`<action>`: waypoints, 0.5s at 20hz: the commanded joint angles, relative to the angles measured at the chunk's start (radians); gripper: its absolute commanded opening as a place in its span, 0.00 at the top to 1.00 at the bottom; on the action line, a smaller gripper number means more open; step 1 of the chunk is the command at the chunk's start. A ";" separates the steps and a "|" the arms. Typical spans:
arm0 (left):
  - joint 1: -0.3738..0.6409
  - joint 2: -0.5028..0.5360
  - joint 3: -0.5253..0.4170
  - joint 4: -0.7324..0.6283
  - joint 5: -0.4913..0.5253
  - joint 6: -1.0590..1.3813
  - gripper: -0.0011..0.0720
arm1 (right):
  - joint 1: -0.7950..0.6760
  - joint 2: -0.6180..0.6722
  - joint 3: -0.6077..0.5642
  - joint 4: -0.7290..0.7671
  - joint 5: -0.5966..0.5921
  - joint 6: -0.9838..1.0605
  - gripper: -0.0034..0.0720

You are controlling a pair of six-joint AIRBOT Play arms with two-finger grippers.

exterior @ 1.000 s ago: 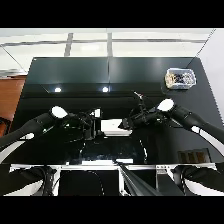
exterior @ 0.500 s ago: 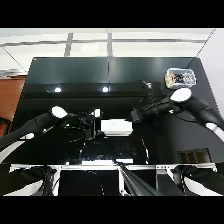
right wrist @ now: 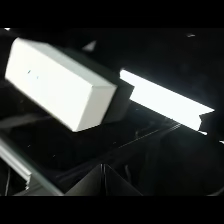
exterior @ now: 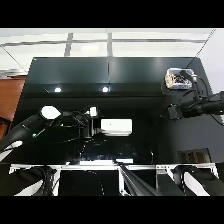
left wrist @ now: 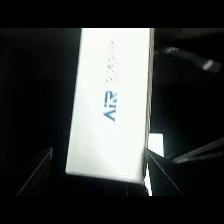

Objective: Fold the box and place the chain.

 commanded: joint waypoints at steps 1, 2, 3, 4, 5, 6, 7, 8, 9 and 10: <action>-0.040 0.042 0.022 -0.107 0.005 -0.040 0.01 | -0.040 0.021 0.000 -0.036 -0.079 0.008 0.93; -0.069 0.027 0.044 -0.126 0.024 -0.040 0.01 | -0.040 0.021 0.000 -0.028 -0.108 0.008 0.93; -0.105 0.000 0.076 -0.130 0.042 -0.042 0.01 | -0.040 0.021 0.000 -0.023 -0.133 0.008 0.93; -0.135 -0.036 0.110 -0.129 0.058 -0.064 0.01 | -0.040 0.021 0.000 -0.024 -0.149 0.008 0.93; -0.163 -0.086 0.150 -0.129 0.065 -0.086 0.01 | -0.040 0.021 0.000 -0.027 -0.158 0.006 0.93; -0.180 -0.136 0.187 -0.125 0.058 -0.088 0.01 | -0.040 0.021 0.000 -0.027 -0.162 0.003 0.93; -0.194 -0.186 0.226 -0.121 0.047 -0.088 0.01 | -0.040 0.021 0.000 -0.027 -0.161 0.003 0.93; -0.200 -0.227 0.260 -0.122 0.031 -0.110 0.01 | -0.040 0.021 0.000 -0.027 -0.161 0.003 0.93; -0.199 -0.256 0.282 -0.121 0.024 -0.138 0.01 | -0.040 0.021 0.000 -0.027 -0.159 0.002 0.93; -0.198 -0.280 0.295 -0.121 0.023 -0.164 0.01 | -0.040 0.021 0.000 -0.027 -0.159 -0.008 0.93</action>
